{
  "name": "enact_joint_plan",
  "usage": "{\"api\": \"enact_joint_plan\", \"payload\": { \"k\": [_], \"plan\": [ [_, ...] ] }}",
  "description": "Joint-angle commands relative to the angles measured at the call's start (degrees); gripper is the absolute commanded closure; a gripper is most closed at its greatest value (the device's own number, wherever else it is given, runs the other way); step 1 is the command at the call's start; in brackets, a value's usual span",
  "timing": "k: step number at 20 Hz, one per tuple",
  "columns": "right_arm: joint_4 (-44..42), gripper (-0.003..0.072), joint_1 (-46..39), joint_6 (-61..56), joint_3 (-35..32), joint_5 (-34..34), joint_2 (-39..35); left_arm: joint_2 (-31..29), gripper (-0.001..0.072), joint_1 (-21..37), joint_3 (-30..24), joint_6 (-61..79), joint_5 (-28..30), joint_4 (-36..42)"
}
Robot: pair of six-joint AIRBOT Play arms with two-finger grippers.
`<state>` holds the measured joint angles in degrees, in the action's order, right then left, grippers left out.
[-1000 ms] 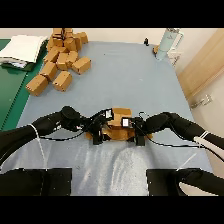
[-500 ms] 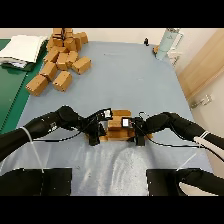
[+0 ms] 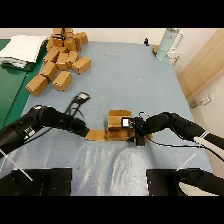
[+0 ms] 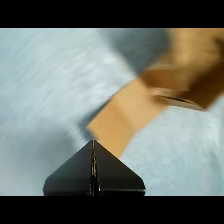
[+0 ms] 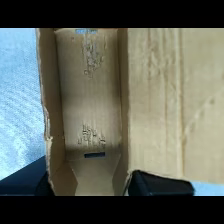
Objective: Fold the box.
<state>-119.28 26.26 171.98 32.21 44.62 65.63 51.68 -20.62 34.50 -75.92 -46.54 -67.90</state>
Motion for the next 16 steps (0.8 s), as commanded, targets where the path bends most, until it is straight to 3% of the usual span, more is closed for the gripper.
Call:
{"api": "enact_joint_plan", "payload": {
  "k": [1, 6, 12, 16],
  "plan": [
    [0.0, 0.0168, 0.0, 0.0, 0.0, 0.0, 0.0, 0.0, 0.0698, 6.1, -2.8, -23.7, -4.1, -0.9],
    [0.0, 0.0168, 0.0, 0.0, 0.0, 0.0, 0.0, 4.9, 0.0699, 1.7, -3.6, -19.5, 1.8, 10.7],
    [0.0, 0.0168, 0.0, 0.0, 0.0, 0.0, 0.0, 10.3, 0.0699, -5.1, -3.6, -19.7, 10.9, 14.6],
    [0.0, 0.0168, 0.0, 0.0, 0.0, 0.0, 0.0, 10.5, 0.0699, -6.0, -3.6, -19.7, 12.5, 15.6]
  ]
}}
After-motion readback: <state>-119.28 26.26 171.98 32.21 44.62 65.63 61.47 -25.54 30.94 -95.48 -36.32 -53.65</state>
